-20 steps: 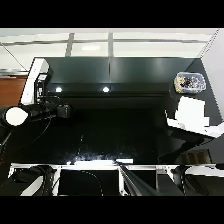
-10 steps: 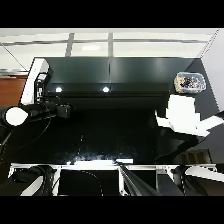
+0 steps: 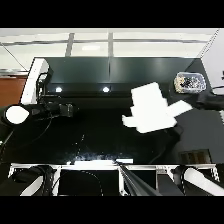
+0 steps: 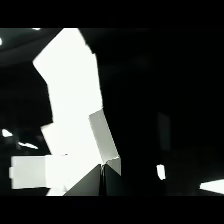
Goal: Fold the box and place the chain.
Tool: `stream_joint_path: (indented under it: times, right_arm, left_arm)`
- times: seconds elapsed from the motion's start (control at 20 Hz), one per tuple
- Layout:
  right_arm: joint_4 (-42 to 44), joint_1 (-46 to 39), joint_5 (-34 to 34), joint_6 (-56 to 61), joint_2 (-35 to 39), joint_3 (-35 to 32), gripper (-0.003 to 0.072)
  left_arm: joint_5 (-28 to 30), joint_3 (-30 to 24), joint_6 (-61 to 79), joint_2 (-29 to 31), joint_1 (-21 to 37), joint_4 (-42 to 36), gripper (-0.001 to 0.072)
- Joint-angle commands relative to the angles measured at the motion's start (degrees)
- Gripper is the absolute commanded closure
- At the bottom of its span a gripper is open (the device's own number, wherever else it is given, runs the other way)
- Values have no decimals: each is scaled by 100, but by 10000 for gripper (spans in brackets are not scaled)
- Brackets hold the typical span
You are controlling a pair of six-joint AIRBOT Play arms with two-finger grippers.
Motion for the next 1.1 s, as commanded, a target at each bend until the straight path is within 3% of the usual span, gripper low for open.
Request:
stream_joint_path:
  times: [0.0, 0.15, 0.25, 0.35, 0.6, 0.85, 1.05]
  right_arm:
    - [1663, 1139, -1314, -822, 1333, -1309, 678]
    - [2020, 2039, -2717, -833, 2485, -2476, 678]
    - [2413, 2514, -3123, -833, 2767, -3010, 678]
    - [2358, 2949, -3115, -833, 2771, -3206, 678]
    - [2129, 3558, -3268, -734, 2771, -3215, 678]
    - [2127, 3556, -3244, -671, 2771, -3215, 677]
    - [2129, 3556, -3222, -656, 2771, -3215, 677]
  left_arm:
    - [-131, 0, 101, -168, -28, -754, 1]
    - [-125, 2, 485, -420, -175, -1357, 1]
    - [17, 4, 1021, -704, -313, -1869, 1]
    - [-109, 151, 1316, -1182, -372, -2271, 1]
    - [-782, 1244, 1550, -2485, -365, -2503, 1]
    - [-1989, 2037, 1829, -3757, -341, -2522, 0]
    - [-2374, 2037, 3611, -4271, -367, -4041, 0]
